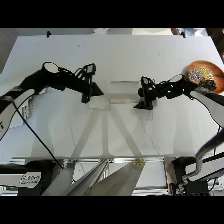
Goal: Fold the box and place the chain.
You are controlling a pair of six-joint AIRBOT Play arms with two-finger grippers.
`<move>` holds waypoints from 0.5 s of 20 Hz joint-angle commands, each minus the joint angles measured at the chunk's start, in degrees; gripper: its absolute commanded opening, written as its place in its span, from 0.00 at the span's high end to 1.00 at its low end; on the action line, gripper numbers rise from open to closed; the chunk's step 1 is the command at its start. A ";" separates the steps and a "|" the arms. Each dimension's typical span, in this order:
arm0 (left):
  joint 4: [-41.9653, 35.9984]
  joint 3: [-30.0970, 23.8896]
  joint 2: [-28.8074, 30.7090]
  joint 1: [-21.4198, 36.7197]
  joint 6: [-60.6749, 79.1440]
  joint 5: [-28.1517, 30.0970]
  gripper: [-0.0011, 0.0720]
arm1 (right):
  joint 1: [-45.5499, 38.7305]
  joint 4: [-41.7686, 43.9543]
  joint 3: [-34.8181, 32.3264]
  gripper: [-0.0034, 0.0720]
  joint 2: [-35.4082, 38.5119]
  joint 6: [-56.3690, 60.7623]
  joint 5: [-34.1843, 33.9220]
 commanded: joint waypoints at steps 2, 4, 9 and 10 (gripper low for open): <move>11.91 0.00 3.39 5.31 -32.70 0.13 0.97 | -0.02 0.00 0.02 0.27 -0.02 -0.02 0.07; 19.23 0.00 3.39 5.42 -43.74 0.11 0.97 | -0.02 0.00 0.02 0.27 -0.02 -0.02 0.07; 31.80 -0.79 3.15 3.13 -62.18 1.64 0.97 | -0.02 0.00 0.02 0.27 -0.02 -0.02 0.07; 31.76 -1.09 2.89 2.45 -63.43 1.51 0.97 | -0.02 0.00 0.02 0.27 -0.02 -0.02 0.07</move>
